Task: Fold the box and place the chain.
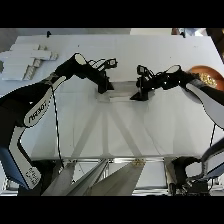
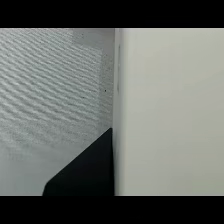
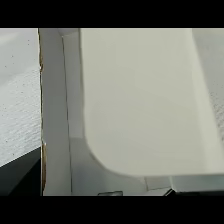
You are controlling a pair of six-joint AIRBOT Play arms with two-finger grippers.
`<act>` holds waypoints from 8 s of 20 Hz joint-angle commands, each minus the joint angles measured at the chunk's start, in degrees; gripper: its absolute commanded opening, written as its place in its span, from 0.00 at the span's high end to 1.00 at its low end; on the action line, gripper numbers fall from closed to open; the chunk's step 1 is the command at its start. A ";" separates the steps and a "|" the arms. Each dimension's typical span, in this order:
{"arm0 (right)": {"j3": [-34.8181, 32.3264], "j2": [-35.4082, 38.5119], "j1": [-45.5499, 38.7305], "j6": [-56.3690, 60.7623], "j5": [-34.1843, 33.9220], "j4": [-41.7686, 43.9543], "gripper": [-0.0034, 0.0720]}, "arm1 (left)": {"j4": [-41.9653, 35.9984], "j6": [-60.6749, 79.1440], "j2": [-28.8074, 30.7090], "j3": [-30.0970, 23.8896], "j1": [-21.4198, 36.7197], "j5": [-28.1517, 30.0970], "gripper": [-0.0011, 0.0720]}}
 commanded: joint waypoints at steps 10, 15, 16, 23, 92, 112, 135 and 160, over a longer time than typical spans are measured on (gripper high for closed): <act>-4.90 1.14 0.07 -2.54 -2.47 2.23 0.04 | 0.02 -0.04 -0.02 -0.02 0.02 0.11 0.97; -5.29 1.14 -0.39 -2.43 -2.38 2.27 0.04 | 0.02 -0.04 -0.02 0.00 0.02 0.11 0.97; -5.29 1.14 -0.52 -2.43 -2.36 2.29 0.04 | 0.02 -0.04 0.00 0.00 0.02 0.11 0.97; -5.29 1.14 -0.50 -2.43 -2.10 2.32 0.04 | 0.02 -0.04 -0.02 -0.02 0.02 0.11 0.97; -5.29 1.14 -0.50 -2.43 -2.14 2.34 0.51 | -11.28 5.51 11.32 -7.52 -1.84 -1.70 0.97; -5.27 1.14 -0.50 -2.43 -2.14 2.34 0.51 | 0.85 -22.99 8.81 -7.50 -3.89 24.46 0.97; -5.29 1.14 -0.50 -2.43 -2.14 2.34 0.51 | 5.01 16.41 9.73 -7.54 2.97 -2.60 0.10; -5.29 1.14 -0.50 -2.43 -2.14 2.34 0.51 | 8.39 8.94 7.21 -7.85 0.44 -5.49 0.30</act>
